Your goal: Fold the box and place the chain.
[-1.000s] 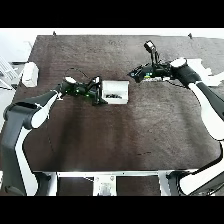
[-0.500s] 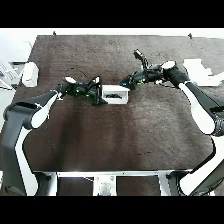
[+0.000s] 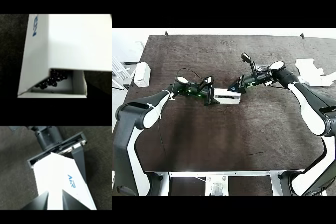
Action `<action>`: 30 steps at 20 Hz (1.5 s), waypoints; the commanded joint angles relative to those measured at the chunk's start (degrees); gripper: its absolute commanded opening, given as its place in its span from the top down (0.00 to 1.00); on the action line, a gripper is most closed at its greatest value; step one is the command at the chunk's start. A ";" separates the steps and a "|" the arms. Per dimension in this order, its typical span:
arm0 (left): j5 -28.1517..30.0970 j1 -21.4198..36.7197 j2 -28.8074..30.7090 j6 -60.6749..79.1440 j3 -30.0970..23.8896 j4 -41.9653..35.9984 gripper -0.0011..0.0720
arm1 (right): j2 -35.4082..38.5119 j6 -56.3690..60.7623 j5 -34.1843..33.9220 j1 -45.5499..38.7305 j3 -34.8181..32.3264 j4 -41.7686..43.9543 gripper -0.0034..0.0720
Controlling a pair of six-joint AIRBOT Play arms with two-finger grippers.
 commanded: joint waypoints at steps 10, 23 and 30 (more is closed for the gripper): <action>0.02 0.07 0.04 0.02 0.02 0.02 0.42 | -0.42 -1.60 -4.50 0.92 0.07 -5.42 0.59; 0.02 0.07 0.04 0.02 0.02 0.02 0.42 | -1.27 -1.62 -7.48 2.14 0.20 -8.66 0.59; 0.02 0.07 0.04 0.00 0.02 0.02 0.42 | -0.94 -1.36 -7.06 2.10 3.32 -8.61 0.59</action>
